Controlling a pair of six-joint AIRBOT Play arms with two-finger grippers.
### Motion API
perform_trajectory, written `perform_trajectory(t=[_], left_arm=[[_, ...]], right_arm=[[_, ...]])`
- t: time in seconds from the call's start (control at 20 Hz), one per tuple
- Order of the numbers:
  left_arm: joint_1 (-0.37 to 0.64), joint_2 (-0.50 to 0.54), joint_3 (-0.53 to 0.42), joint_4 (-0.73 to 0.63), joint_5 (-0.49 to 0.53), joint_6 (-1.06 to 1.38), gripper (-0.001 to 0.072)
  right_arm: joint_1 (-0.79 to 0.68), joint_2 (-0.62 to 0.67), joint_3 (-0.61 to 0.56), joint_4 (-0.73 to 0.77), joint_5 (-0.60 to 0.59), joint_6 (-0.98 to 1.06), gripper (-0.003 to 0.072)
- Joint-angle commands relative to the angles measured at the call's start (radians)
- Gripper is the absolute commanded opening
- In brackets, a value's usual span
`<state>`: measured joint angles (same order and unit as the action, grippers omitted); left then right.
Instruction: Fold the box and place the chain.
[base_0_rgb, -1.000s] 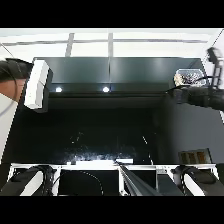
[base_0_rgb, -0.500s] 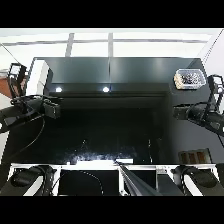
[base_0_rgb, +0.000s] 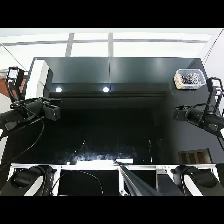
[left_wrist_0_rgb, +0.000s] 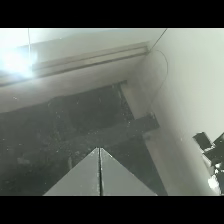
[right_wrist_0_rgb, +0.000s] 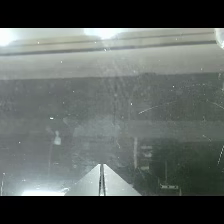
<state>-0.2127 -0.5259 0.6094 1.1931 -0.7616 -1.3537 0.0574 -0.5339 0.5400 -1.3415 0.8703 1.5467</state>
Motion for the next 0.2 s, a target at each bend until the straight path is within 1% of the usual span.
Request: perform_trajectory(t=[0.0, 0.15], left_arm=[[0.000, 0.001, -0.001, 0.000, 0.001, -0.001, 0.0034], [0.000, 0.001, -0.001, 0.000, 0.001, -0.001, 0.0034]], right_arm=[[0.000, 0.000, -0.001, -0.002, 0.000, 0.001, 0.0037], [0.000, 0.000, -0.001, -0.002, 0.000, 0.001, 0.0037]])
